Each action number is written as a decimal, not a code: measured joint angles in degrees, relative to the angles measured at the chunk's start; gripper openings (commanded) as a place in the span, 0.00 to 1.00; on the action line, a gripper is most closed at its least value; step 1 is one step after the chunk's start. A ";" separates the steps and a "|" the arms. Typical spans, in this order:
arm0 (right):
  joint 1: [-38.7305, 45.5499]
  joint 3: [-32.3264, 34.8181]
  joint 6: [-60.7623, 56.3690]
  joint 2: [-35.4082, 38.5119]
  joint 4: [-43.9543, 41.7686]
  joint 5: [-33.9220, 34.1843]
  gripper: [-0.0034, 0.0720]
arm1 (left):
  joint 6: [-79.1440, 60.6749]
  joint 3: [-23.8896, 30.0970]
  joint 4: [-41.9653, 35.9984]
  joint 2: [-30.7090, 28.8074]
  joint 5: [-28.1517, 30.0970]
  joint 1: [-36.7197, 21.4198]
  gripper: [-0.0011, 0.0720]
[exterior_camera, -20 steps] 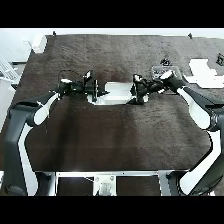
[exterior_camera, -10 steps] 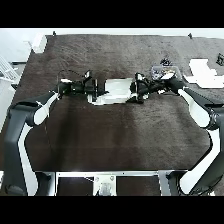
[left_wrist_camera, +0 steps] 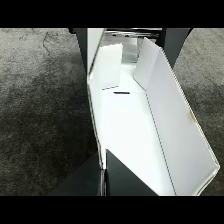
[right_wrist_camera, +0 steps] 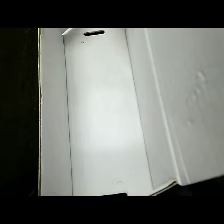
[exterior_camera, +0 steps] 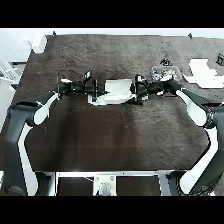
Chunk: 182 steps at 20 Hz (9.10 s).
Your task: Fold the box and place the chain.
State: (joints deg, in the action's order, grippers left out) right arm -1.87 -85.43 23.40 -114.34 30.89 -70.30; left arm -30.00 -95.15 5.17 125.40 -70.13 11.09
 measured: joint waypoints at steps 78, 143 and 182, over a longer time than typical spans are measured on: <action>-0.52 0.00 0.68 -1.49 -0.31 -1.55 0.82 | -0.04 0.00 -0.68 0.79 2.01 0.07 0.04; -0.55 0.00 0.68 -1.51 -0.31 -1.53 0.82 | 14.40 0.04 17.05 -13.57 2.40 3.08 0.04; -0.55 0.02 0.72 -1.51 -0.33 -1.57 0.82 | 15.56 0.00 20.33 -9.86 21.16 5.97 0.04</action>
State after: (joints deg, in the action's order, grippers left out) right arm -2.42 -85.41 24.12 -115.85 30.57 -71.88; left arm -14.44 -95.15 25.50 115.55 -48.97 17.06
